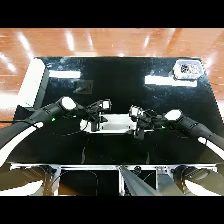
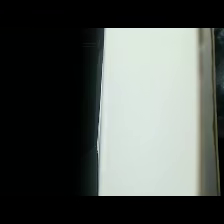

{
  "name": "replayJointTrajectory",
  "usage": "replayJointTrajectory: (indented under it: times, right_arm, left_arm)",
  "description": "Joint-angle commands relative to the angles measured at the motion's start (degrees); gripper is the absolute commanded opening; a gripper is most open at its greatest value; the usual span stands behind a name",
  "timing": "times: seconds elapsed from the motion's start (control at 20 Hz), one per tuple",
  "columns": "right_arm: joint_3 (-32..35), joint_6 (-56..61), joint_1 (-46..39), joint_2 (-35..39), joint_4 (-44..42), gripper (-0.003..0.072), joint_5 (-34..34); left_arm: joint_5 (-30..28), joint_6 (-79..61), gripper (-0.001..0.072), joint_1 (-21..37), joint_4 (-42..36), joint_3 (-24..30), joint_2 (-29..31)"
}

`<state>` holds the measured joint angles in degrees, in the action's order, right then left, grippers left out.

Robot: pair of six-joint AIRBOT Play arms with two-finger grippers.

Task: Fold the box and place the chain.

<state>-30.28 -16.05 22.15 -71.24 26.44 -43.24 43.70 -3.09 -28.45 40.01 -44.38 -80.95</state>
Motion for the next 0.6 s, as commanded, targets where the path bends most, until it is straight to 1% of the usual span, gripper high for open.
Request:
replayJointTrajectory:
  times: [0.0,0.1,0.55]
  right_arm:
    - [-0.04,0.26,-0.07,0.00,0.09,0.0710,2.82]
    - [-0.04,0.22,-0.07,-0.04,0.63,0.0710,5.14]
    - [-0.04,0.20,2.60,-0.26,1.49,0.0710,6.40]
  left_arm:
    - [0.11,-0.09,0.0018,0.02,0.02,0.02,-0.02]
    - [0.11,-0.09,0.0018,0.02,0.00,0.02,-0.02]
    - [0.11,-0.09,0.0018,0.02,0.00,0.02,-0.02]
